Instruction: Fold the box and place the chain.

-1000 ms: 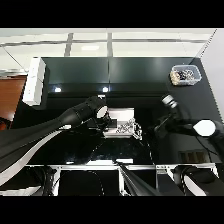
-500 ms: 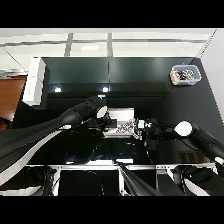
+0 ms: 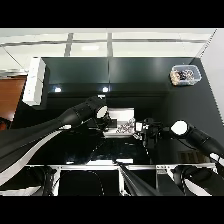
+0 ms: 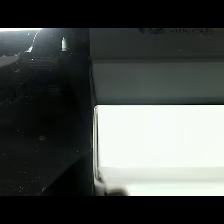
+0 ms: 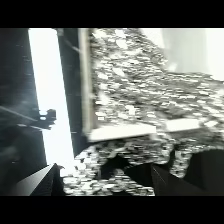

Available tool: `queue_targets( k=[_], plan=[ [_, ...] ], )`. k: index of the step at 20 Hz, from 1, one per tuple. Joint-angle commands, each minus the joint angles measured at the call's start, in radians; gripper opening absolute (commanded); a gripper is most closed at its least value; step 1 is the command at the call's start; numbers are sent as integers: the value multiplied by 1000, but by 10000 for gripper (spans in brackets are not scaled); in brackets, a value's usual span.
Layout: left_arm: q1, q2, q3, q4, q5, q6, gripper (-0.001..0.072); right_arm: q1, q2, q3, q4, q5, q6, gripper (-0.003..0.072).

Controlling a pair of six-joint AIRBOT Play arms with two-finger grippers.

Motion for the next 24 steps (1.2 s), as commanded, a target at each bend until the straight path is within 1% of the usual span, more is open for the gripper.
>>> queue_targets(
  k=[1,6,9,11,15,18,19,20,21,22,23,24],
  plan=[
    [1,-1,0,0,0,0,31,-2,-11,0,3,-89,-17,708],
    [1,-1,0,0,1,0,31,-56,-26,2,11,-121,-16,708],
    [1,-1,0,0,0,0,31,-100,-27,2,84,-134,-18,708],
    [1,-1,0,0,1,0,31,-110,-27,2,90,-125,-17,708],
    [1,-1,0,0,0,0,31,-109,-46,2,120,-62,-17,708],
    [1,-1,0,0,0,0,31,-109,-66,2,119,-59,-14,708],
    [1,-1,0,0,0,0,31,-109,-69,2,119,-59,-14,669],
    [1,-1,0,0,0,0,31,-109,-69,2,119,-59,-10,479],
    [1,-1,0,0,0,0,31,-109,-69,2,120,-60,-5,367],
    [1,-1,0,0,0,0,31,-109,-69,2,119,-60,-4,229],
    [1,-1,0,0,0,0,31,-109,-69,2,118,-60,-3,39],
    [1,-1,0,0,0,0,31,-109,-68,2,119,-60,-3,18]
  ],
)
